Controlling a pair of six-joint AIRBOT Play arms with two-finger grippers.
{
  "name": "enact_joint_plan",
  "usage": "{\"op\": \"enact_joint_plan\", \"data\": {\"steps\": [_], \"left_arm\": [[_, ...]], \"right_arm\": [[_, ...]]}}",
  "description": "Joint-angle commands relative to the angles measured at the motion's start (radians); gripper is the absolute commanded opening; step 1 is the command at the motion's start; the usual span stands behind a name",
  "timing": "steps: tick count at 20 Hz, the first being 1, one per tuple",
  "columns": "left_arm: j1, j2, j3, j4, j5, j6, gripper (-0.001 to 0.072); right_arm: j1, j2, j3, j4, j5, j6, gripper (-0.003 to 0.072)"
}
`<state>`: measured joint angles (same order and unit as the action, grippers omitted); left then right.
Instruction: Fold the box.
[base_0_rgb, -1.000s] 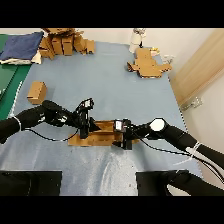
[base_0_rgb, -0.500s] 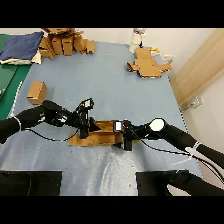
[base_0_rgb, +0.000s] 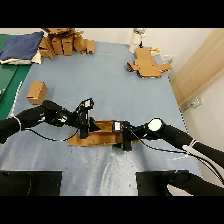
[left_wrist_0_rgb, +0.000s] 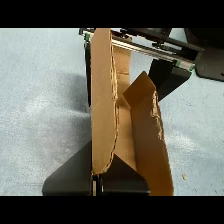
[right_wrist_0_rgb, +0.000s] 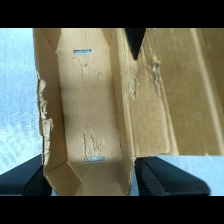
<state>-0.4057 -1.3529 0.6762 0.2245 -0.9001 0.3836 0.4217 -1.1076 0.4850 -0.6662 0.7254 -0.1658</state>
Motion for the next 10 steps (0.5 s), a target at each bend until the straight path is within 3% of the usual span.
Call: {"op": "enact_joint_plan", "data": {"steps": [1, 10], "left_arm": [[0.0, 0.0, 0.001, 0.0, 0.0, 0.0, 0.0012], [0.0, 0.0, 0.001, 0.0, 0.0, 0.0, 0.0013]], "right_arm": [[0.0, -0.003, 0.0, 0.001, 0.0, 0.0, 0.0661], [0.0, -0.021, 0.0, 0.002, -0.001, 0.0, 0.066]]}}
